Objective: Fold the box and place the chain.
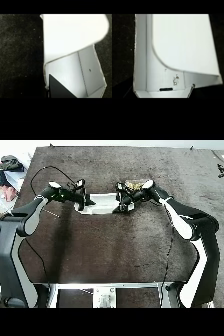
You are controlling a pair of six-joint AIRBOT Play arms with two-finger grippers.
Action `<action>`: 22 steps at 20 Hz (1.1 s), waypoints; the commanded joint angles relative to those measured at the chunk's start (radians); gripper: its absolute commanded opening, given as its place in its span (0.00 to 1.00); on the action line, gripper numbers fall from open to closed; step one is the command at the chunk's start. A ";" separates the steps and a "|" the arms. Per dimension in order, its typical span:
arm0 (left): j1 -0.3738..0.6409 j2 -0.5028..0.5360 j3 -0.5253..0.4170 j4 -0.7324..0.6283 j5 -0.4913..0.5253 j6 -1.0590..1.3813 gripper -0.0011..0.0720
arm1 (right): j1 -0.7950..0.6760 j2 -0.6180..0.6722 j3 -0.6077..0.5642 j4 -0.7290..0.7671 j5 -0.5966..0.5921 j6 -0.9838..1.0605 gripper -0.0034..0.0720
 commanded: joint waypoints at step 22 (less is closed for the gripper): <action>0.000 -0.001 0.000 0.000 0.001 0.000 0.03 | 0.011 -0.026 0.004 0.001 -0.008 -0.032 0.77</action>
